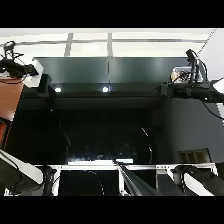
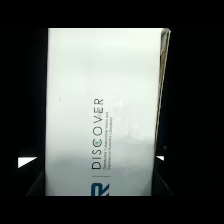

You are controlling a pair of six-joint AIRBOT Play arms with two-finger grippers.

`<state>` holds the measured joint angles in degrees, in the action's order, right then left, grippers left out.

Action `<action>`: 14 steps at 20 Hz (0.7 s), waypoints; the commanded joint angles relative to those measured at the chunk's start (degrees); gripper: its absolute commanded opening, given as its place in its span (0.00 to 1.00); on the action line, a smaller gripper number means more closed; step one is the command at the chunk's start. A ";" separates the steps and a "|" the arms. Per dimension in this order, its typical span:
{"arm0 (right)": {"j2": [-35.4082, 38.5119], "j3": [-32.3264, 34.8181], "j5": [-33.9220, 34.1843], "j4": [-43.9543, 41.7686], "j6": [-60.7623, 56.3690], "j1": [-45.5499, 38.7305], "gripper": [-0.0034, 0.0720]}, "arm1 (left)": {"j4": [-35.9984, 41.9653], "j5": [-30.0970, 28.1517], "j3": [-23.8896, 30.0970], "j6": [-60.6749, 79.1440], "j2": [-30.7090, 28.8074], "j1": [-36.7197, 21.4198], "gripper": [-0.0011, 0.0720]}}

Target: Fold the box and place the chain.

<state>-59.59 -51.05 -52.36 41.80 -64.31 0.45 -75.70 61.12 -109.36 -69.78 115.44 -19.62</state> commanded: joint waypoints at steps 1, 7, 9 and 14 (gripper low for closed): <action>0.00 -0.07 5.14 0.09 -3.74 2.89 0.06 | -3.45 1.53 -8.22 0.59 6.78 2.56 0.52; -0.15 -0.07 4.63 0.52 -4.48 2.89 0.06 | -6.12 5.35 -9.03 -27.21 -1.84 3.91 1.00; -0.72 -0.07 4.92 1.18 -4.46 2.89 0.06 | -2.21 9.49 -8.52 -26.60 -6.32 4.70 0.70; -2.36 -0.02 7.10 10.78 -4.31 2.89 0.06 | 4.48 17.97 5.66 -14.88 -22.08 12.66 0.05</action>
